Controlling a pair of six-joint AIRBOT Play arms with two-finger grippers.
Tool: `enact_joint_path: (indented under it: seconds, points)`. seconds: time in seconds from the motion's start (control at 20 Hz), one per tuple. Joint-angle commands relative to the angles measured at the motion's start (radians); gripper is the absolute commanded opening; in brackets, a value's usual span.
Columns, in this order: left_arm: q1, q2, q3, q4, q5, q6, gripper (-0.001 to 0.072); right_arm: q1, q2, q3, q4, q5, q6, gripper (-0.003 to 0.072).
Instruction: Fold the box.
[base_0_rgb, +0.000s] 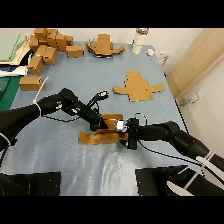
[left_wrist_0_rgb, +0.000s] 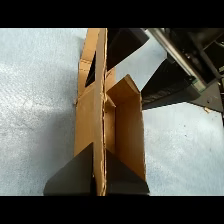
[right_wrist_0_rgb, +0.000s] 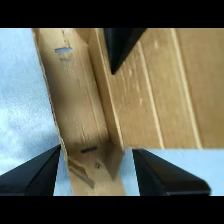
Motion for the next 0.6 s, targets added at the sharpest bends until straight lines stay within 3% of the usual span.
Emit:
enact_joint_path:
  seconds: [0.0,0.55]
  points:
    - [0.000,-0.001,0.000,0.000,0.000,0.000,0.0013,-0.041,-0.077,0.003,0.133,-0.003,-0.162,0.0715]
    - [0.000,-0.001,0.000,0.000,0.000,0.000,0.0013,-0.041,-0.041,0.003,0.099,-0.014,-0.105,0.0709]
